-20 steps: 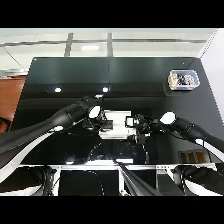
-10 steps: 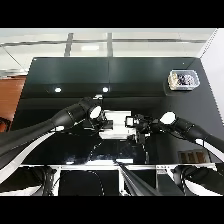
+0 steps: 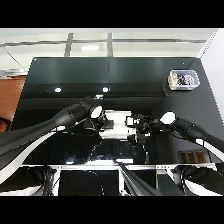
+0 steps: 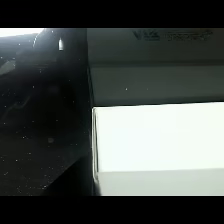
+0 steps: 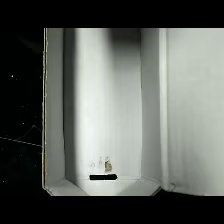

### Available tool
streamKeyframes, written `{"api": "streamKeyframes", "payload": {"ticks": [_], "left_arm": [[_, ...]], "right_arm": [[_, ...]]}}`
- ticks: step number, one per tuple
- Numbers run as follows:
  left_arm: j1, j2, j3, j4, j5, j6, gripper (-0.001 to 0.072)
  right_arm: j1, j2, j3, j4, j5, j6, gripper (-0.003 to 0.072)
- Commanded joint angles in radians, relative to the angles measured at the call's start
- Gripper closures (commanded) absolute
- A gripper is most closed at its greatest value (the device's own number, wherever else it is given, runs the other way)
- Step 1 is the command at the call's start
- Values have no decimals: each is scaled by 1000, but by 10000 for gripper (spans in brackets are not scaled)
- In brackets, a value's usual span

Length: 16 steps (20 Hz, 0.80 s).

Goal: Fold the box and place the chain.

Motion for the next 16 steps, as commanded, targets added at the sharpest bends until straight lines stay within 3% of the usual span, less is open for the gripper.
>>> {"api": "streamKeyframes", "payload": {"ticks": [1, 7, 11, 12, 13, 14, 15, 16], "left_arm": [[-3, -2, 2, -1, 3, 1, 687], [-3, 1, 2, 6, 3, 1, 687], [-3, 1, 6, 14, 1, 1, 687], [-3, 1, 6, 14, 1, 1, 688], [-3, 0, 6, 14, 1, 1, 687], [-3, 0, 6, 14, 1, 1, 687], [-3, 0, 6, 14, 1, 1, 687], [-3, 0, 6, 13, 1, 1, 687]], "right_arm": [[0, 2, 2, 1, -10, 33, -20], [0, 120, 3, -222, 100, 237, -17], [0, 139, 3, -259, 115, 248, -2], [0, 138, 3, -254, 108, 247, 165], [0, 138, 3, -250, 103, 247, 259], [0, 138, 3, -244, 100, 247, 413], [0, 138, 3, -233, 96, 247, 483], [1, 138, 3, -219, 88, 247, 503]]}}
